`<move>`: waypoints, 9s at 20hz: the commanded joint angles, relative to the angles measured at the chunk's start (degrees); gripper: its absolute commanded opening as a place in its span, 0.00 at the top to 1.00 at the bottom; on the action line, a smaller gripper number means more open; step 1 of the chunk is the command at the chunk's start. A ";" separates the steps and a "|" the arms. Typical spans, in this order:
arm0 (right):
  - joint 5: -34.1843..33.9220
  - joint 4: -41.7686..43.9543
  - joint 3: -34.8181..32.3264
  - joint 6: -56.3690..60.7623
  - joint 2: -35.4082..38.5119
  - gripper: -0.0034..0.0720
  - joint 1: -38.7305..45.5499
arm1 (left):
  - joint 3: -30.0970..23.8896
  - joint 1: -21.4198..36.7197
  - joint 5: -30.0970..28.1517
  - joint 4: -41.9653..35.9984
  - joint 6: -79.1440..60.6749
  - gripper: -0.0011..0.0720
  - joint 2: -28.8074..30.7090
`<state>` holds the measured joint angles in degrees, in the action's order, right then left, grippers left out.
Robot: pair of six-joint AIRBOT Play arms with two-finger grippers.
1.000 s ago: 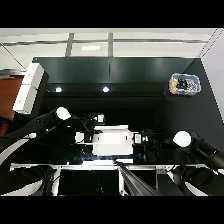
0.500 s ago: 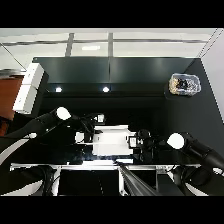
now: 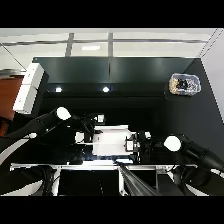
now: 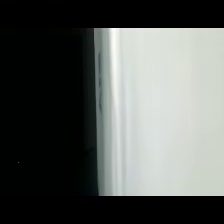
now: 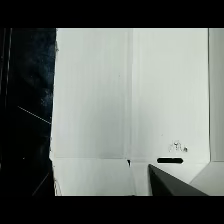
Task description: Fold the box and place the chain.
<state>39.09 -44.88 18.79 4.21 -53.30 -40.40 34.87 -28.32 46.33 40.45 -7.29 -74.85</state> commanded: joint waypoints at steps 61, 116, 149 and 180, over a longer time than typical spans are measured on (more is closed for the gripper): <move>-3.65 10.45 4.57 -8.44 -9.73 0.06 5.03 | 0.00 -0.02 -0.90 -0.63 0.15 0.94 -0.13; -4.61 11.85 4.57 -11.13 -11.32 0.49 5.01 | 1.01 5.60 7.23 11.56 23.65 0.10 12.74; -4.04 11.87 4.57 -10.73 -11.32 0.49 5.01 | -4.57 2.86 -5.51 -12.39 32.81 0.94 7.04; -3.32 11.87 4.57 -9.55 -11.32 0.49 5.01 | -9.60 1.84 -2.95 3.10 8.61 0.03 15.39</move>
<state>35.57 -33.04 23.35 -5.54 -64.60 -35.38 25.80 -24.14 48.47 48.03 3.62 -57.45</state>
